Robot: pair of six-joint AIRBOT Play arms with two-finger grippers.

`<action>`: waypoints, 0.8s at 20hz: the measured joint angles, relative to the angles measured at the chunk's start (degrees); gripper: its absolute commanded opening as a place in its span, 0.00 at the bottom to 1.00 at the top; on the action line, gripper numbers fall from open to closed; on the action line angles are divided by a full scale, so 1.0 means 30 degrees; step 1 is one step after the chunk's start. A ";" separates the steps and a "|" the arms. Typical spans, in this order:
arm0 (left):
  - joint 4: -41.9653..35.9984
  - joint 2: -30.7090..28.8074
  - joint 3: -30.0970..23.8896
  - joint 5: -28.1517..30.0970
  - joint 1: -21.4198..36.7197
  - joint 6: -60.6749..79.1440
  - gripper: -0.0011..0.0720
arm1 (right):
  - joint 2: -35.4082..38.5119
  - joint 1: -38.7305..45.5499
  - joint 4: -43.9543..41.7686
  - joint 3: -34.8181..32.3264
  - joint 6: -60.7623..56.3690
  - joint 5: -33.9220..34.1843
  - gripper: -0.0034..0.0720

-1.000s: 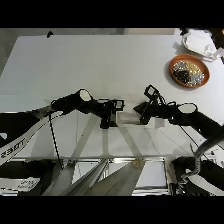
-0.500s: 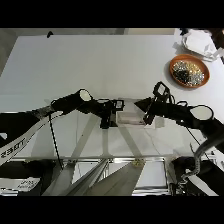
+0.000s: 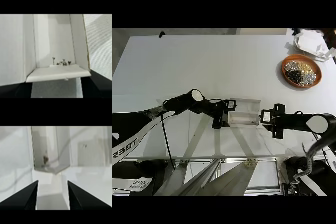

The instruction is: Fold the box and place the chain.

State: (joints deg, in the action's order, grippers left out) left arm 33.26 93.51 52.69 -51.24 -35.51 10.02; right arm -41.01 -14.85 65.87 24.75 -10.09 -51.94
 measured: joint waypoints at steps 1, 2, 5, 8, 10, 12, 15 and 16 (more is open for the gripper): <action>0.0007 0.0000 0.0000 -0.0007 0.0000 0.0000 0.48 | -0.0248 0.0000 0.0576 0.0000 0.0102 0.0131 0.59; 0.0007 0.0000 0.0000 -0.0007 0.0000 0.0000 0.48 | -0.0561 0.0000 0.1013 0.0000 0.0474 0.0306 0.59; 0.0007 0.0000 0.0000 -0.0007 0.0000 0.0000 0.48 | -0.1851 0.0000 0.1486 0.0000 0.2018 0.0947 0.50; 0.0007 0.0000 0.0000 0.0000 0.0000 0.0000 0.48 | -0.3395 0.0000 0.1013 0.0000 0.3606 0.1464 0.31; 0.0007 0.0000 0.0000 0.0000 0.0000 0.0000 0.48 | -0.4335 0.0000 0.0168 0.0000 0.4524 0.1821 0.31; 0.0007 0.0000 0.0000 0.0000 0.0000 0.0007 0.48 | -0.5020 0.0000 -0.0801 0.0000 0.5209 0.2244 0.31; 0.0000 0.0000 0.0000 -0.0007 0.0000 0.0007 0.48 | -0.5486 0.0000 -0.1836 0.0007 0.5697 0.2900 0.31; 0.0000 0.0000 0.0000 -0.0007 0.0000 0.0000 0.48 | -0.5574 0.0000 -0.2157 0.0007 0.5763 0.3089 0.31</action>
